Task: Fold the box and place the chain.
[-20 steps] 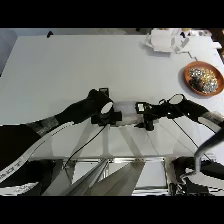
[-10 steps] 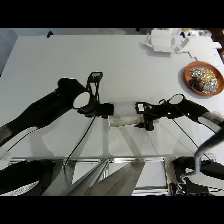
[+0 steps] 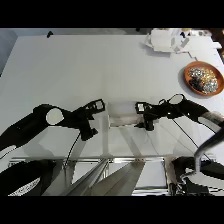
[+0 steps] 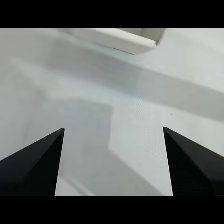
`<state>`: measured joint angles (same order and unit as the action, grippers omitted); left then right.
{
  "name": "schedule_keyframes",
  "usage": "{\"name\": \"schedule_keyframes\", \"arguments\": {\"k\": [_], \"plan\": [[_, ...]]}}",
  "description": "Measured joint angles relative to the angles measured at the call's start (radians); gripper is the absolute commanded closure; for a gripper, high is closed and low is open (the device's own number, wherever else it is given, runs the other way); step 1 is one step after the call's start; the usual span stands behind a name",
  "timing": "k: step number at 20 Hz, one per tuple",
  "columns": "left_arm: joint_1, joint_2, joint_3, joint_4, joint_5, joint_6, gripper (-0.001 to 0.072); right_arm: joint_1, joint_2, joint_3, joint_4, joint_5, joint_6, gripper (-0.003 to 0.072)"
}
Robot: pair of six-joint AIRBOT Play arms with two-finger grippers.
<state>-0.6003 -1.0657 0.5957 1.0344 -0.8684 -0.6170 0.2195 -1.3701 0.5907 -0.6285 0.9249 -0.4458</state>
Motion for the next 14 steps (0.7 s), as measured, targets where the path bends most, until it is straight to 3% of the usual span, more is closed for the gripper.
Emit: {"name": "schedule_keyframes", "arguments": {"k": [3,7,14], "plan": [[0.049,-0.095,-0.035,-0.225,0.048,0.371,0.0013,0.000,0.000,0.000,0.000,0.000,0.000,0.0374],[0.068,-0.211,-0.047,-0.458,0.111,0.689,0.0013,0.000,0.000,0.000,0.000,0.000,0.000,0.0374],[0.072,-0.301,-0.043,-0.645,0.187,0.948,0.0013,0.000,0.000,0.000,0.000,0.000,0.000,0.0374]]}}
